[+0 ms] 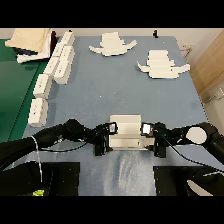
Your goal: Fold the box.
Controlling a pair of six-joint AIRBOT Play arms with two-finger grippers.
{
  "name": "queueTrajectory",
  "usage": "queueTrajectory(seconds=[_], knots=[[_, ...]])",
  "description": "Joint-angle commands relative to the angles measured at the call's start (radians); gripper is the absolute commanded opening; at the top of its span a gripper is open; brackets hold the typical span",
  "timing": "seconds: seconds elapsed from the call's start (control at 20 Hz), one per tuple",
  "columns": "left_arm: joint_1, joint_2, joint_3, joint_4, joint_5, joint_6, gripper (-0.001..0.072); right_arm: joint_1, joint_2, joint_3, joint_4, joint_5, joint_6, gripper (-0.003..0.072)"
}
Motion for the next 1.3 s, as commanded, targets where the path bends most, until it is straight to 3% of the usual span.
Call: queueTrajectory(seconds=[0.0, 0.1, 0.15, 0.25, 0.7, 0.8, 0.9, 0.95, 1.1, 1.25], knots=[[0.0, 0.0, 0.0, 0.0, 0.0, 0.0, 0.046, 0.032, -0.002, -0.01, 0.022, -0.035, -0.038, 0.0386], [0.0, 0.0, 0.0, 0.0, 0.0, 0.0, 0.0461, 0.047, -0.003, -0.01, 0.024, -0.04, -0.039, 0.0297], [0.0, 0.0, 0.0, 0.0, 0.0, 0.0, 0.0461, 0.054, -0.003, -0.01, 0.025, -0.048, -0.045, 0.0208], [0.0, 0.0, 0.0, 0.0, 0.0, 0.0, 0.046, 0.072, -0.003, -0.01, 0.027, -0.072, -0.05, 0.0134], [0.0, 0.0, 0.0, 0.0, 0.0, 0.0, 0.046, 0.082, -0.054, -0.012, 0.151, -0.128, -0.161, 0.0142], [0.0, 0.0, 0.0, 0.0, 0.0, 0.0, 0.0461, 0.098, -0.067, -0.012, 0.151, -0.132, -0.16, 0.0187], [0.0, 0.0, 0.0, 0.0, 0.0, 0.0, 0.046, 0.103, -0.087, -0.014, 0.179, -0.135, -0.161, 0.0526], [0.0, 0.0, 0.0, 0.0, 0.0, 0.0, 0.046, 0.103, -0.095, -0.018, 0.193, -0.14, -0.161, 0.0644], [0.0, 0.0, 0.0, 0.0, 0.0, 0.0, 0.046, 0.102, -0.103, -0.02, 0.198, -0.14, -0.161, 0.0699], [0.0, 0.0, 0.0, 0.0, 0.0, 0.0, 0.046, 0.102, -0.102, -0.02, 0.193, -0.135, -0.161, 0.0698]])
